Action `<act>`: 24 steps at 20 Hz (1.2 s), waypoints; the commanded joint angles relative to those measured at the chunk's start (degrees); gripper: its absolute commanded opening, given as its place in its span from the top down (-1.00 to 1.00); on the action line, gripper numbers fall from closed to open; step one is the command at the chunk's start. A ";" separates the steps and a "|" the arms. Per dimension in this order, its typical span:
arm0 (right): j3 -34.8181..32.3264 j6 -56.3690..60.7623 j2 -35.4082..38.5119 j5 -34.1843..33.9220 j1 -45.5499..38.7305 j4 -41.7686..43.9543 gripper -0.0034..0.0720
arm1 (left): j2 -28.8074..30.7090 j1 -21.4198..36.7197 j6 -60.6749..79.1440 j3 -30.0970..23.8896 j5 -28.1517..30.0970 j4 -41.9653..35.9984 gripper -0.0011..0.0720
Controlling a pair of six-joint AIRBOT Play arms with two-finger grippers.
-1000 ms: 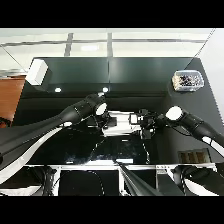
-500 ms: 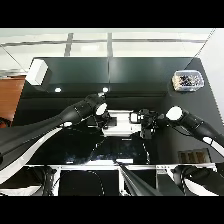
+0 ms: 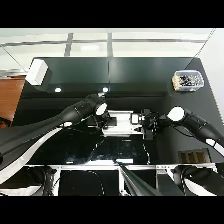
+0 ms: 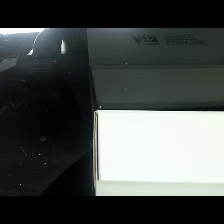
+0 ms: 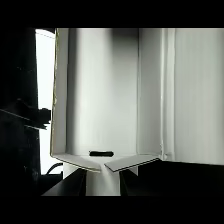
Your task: Fold the box and place the chain.
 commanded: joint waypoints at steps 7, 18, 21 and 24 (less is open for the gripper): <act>-0.02 1.55 -4.66 0.04 0.17 16.37 0.30 | -0.02 0.02 -0.02 0.00 0.48 0.00 0.90; -0.02 1.66 -5.92 -0.57 0.15 15.12 0.04 | -0.02 0.02 -0.02 -0.02 0.44 0.02 0.90; 0.00 2.49 -5.86 0.26 0.11 14.93 0.88 | -0.02 0.02 -0.02 0.00 0.46 0.07 0.90; 0.17 17.66 -2.47 0.92 -1.01 13.31 0.88 | 0.00 0.02 0.37 0.11 0.26 0.63 0.90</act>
